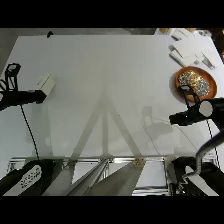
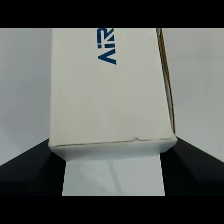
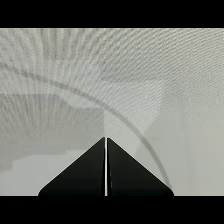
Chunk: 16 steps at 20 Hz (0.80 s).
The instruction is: Fold the box and place the chain.
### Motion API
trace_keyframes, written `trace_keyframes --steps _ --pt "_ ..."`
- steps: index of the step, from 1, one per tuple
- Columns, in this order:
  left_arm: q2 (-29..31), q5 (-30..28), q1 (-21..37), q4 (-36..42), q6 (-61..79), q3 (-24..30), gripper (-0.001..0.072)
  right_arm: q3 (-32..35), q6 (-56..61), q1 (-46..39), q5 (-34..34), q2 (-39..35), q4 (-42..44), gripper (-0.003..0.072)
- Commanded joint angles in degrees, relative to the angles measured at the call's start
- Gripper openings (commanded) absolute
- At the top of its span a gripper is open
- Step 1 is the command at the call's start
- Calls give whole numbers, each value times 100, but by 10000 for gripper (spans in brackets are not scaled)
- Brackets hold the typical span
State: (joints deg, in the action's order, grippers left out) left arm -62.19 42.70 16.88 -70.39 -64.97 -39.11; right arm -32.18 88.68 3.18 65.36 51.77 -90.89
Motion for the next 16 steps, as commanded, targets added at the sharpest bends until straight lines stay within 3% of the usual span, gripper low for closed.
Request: trace_keyframes --steps 1,2,4,5,10,16 --pt "-339 326 367 -299 -535 11 212 2 0 -2 0 2 2 19" --pt "-439 435 365 -297 -535 11 235 2 0 -4 0 2 2 19" --pt "-564 608 361 -297 -581 11 594 2 0 -4 0 2 2 19" --pt "-579 667 361 -297 -590 11 692 2 0 -2 0 2 2 19" --pt "-317 940 358 -275 -581 11 698 2 0 -4 0 2 2 19" --pt "632 1281 175 -212 -586 11 696 2 0 -2 0 2 0 19"
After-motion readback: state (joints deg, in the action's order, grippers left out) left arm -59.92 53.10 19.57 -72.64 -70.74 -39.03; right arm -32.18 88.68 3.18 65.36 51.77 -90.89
